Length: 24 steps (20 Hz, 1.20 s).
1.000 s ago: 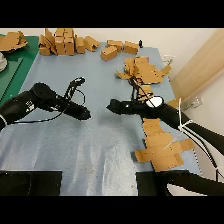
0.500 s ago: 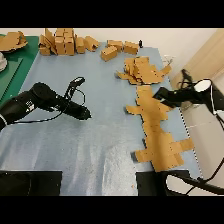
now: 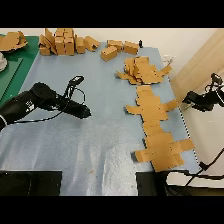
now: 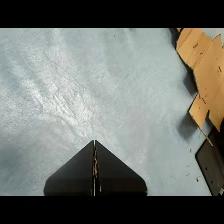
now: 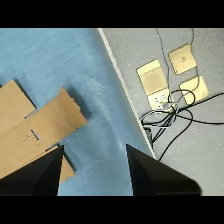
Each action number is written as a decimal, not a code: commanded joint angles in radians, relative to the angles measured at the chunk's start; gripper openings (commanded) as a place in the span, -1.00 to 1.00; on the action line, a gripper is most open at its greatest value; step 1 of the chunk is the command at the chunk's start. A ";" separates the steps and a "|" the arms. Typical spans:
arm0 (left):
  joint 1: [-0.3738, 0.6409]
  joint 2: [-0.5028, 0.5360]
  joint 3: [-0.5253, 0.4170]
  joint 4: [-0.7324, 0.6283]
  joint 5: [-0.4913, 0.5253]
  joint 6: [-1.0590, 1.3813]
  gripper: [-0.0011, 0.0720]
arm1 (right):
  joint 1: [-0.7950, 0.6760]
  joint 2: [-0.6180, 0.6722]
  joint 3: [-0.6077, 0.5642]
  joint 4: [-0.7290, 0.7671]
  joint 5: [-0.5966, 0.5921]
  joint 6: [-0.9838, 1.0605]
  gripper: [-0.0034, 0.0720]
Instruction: Fold the box.
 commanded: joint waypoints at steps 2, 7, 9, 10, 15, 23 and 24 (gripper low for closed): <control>0.000 0.000 0.001 0.000 0.016 -0.027 -0.94 | -0.018 -0.113 0.023 0.190 -0.016 -0.188 0.69; 0.000 0.000 0.001 0.000 0.017 -0.045 -0.94 | -0.013 -0.247 0.084 0.203 -0.017 -0.193 0.68; 0.000 0.000 0.001 0.000 0.020 -0.045 -0.94 | -0.009 -0.269 0.089 0.265 0.006 -0.238 0.37; 0.000 0.000 0.001 0.000 0.024 -0.045 -0.94 | -0.006 -0.272 0.089 0.302 0.006 -0.265 0.11; 0.000 0.000 0.001 0.000 0.039 -0.045 -0.94 | 0.050 -0.271 0.089 0.483 0.043 -0.397 -0.91; 0.000 0.000 0.001 0.001 0.019 -0.072 -0.94 | 0.203 -0.264 0.103 0.619 0.206 -0.305 -0.91; 0.000 0.000 0.001 0.001 0.019 -0.072 -0.94 | 0.227 -0.264 0.103 0.605 0.240 -0.268 -0.91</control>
